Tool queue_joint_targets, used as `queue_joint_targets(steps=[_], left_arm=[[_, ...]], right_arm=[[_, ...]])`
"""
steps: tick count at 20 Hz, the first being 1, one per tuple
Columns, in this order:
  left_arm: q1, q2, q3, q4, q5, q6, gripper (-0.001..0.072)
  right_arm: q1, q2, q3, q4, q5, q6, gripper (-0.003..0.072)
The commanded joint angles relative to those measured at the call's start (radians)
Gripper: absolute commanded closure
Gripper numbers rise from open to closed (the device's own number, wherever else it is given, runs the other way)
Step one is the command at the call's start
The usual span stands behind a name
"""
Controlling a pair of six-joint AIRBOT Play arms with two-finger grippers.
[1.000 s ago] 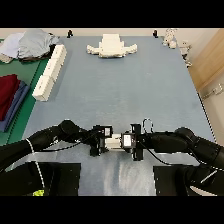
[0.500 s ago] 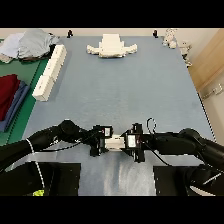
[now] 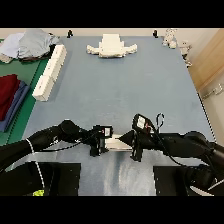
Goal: Fold the box.
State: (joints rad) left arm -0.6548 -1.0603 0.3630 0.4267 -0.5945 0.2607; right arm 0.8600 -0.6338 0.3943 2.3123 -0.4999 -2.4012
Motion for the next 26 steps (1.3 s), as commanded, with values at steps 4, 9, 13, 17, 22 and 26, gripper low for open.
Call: queue_joint_targets(steps=[4,9,13,17,22,26], left_arm=[[0.000,0.000,0.001,0.000,0.001,0.000,0.0198],[0.000,0.000,0.001,0.000,0.001,0.000,0.0198],[0.000,0.000,0.001,0.000,0.001,0.000,0.0198],[0.000,0.000,0.001,0.000,0.001,0.000,0.0198],[0.000,0.000,0.001,0.000,0.001,0.000,0.0198],[0.000,0.000,0.001,0.000,0.001,0.000,0.0198]], right_arm=[[0.088,0.003,-0.150,0.071,0.220,0.250,0.0682],[0.160,0.003,-0.230,0.068,0.376,0.311,0.0682],[0.171,0.001,-0.258,0.067,0.414,0.346,0.0682],[0.171,-0.043,-0.269,0.067,0.412,0.371,0.0682],[0.171,-0.063,-0.269,0.067,0.412,0.370,0.0682],[0.171,-0.063,-0.269,0.067,0.409,0.370,0.0682]])
